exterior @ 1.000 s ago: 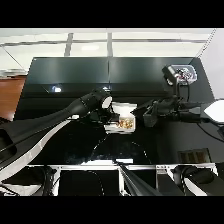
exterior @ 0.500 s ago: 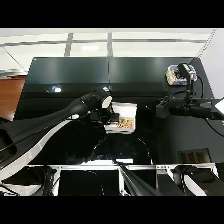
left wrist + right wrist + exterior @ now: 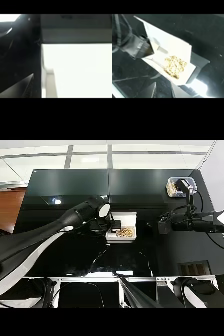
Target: Fold the box and place the chain.
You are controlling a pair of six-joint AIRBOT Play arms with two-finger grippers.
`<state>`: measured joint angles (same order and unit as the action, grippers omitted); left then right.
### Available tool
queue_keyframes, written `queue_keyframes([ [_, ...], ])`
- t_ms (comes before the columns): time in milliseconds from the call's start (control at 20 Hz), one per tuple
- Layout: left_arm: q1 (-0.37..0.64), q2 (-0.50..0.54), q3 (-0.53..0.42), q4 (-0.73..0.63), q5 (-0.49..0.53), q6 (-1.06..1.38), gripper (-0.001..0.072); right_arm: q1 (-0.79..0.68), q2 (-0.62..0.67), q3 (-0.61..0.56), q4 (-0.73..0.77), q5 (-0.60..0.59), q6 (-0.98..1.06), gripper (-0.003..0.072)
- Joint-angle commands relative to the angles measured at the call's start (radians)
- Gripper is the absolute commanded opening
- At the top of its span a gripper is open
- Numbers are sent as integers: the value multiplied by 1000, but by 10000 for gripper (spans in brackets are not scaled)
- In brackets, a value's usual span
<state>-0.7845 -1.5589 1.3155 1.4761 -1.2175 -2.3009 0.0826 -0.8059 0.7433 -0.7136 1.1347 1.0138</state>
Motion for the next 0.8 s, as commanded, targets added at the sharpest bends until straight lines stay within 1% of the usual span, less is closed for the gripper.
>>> queue_keyframes([
  [0,0,135,-14,111,-48,92,474,-1,-1,1,-2,6,0,220],
  [100,16,256,-73,204,-93,178,470,-1,-1,1,-2,7,0,220],
  [150,52,319,-130,226,-108,186,468,-1,-1,1,-2,7,0,220],
  [200,108,378,-203,215,-97,185,468,-1,-1,1,-3,7,0,219],
  [250,179,437,-288,176,-64,185,468,-1,-1,1,-2,6,0,220],
  [300,267,497,-391,105,1,193,467,-1,-1,1,-3,6,0,220],
  [350,362,549,-497,-13,104,243,467,-1,-1,1,-2,7,1,220],
  [400,448,583,-594,-183,208,350,467,-1,-1,1,-2,7,1,219],
  [450,528,598,-690,-424,299,546,467,-1,-1,1,-2,6,1,219],
  [500,576,596,-763,-644,342,793,468,-1,-1,1,-2,6,1,220],
  [550,603,587,-821,-821,349,1081,469,-1,-1,1,-2,6,1,220],
  [600,610,579,-856,-910,338,1320,469,0,-1,1,-2,6,1,220],
  [650,605,571,-875,-947,319,1534,470,-1,-1,1,-2,6,1,220],
  [700,592,566,-879,-945,319,1694,472,-1,-1,1,-2,5,1,220],
  [750,573,564,-879,-941,325,1850,550,0,-1,1,-2,6,4,219],
])
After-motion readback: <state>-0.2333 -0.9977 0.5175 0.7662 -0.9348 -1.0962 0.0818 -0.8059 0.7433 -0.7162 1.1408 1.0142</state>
